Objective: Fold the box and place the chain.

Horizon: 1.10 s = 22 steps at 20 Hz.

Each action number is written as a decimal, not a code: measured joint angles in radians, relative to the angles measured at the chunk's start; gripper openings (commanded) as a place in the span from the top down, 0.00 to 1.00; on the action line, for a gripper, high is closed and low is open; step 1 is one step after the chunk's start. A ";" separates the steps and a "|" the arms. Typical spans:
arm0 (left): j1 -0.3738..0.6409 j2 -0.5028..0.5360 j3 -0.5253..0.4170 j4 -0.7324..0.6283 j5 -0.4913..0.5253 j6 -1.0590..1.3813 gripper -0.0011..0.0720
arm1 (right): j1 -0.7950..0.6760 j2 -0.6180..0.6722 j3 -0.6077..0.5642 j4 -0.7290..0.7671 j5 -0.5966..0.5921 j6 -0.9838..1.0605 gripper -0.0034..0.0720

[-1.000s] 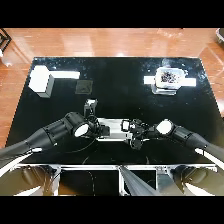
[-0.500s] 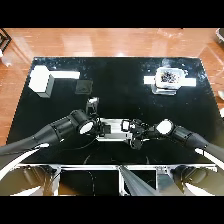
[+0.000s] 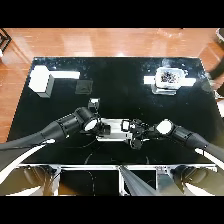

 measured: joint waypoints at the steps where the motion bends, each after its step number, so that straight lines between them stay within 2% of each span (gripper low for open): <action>1: 0.000 -0.002 0.001 0.000 0.003 -0.003 0.50 | 0.000 0.000 0.000 0.000 0.000 0.000 0.56; 16: 0.000 -0.035 0.002 -0.023 0.018 -0.013 0.50 | 0.000 0.000 0.000 0.000 0.000 0.000 0.56; 17: 0.000 -0.035 0.002 -0.025 0.018 -0.013 0.56 | 0.000 0.000 0.000 0.000 0.000 0.000 0.56; 18: 0.000 -0.036 0.002 -0.027 0.020 -0.014 0.72 | 0.000 0.000 0.000 0.000 0.000 0.000 0.56; 19: 0.000 -0.037 0.002 -0.031 0.023 -0.013 0.80 | 0.000 0.000 0.000 0.000 0.000 0.000 0.56; 20: 0.000 -0.037 0.002 -0.029 0.017 -0.011 0.82 | 0.000 0.000 0.000 0.000 0.000 0.000 0.56; 21: 0.000 -0.037 0.002 -0.029 0.017 -0.013 0.91 | 0.000 0.000 0.000 0.000 0.000 0.000 0.56; 22: 0.000 -0.037 0.002 -0.029 0.017 -0.012 0.95 | 0.000 0.000 0.000 0.000 0.000 0.000 0.56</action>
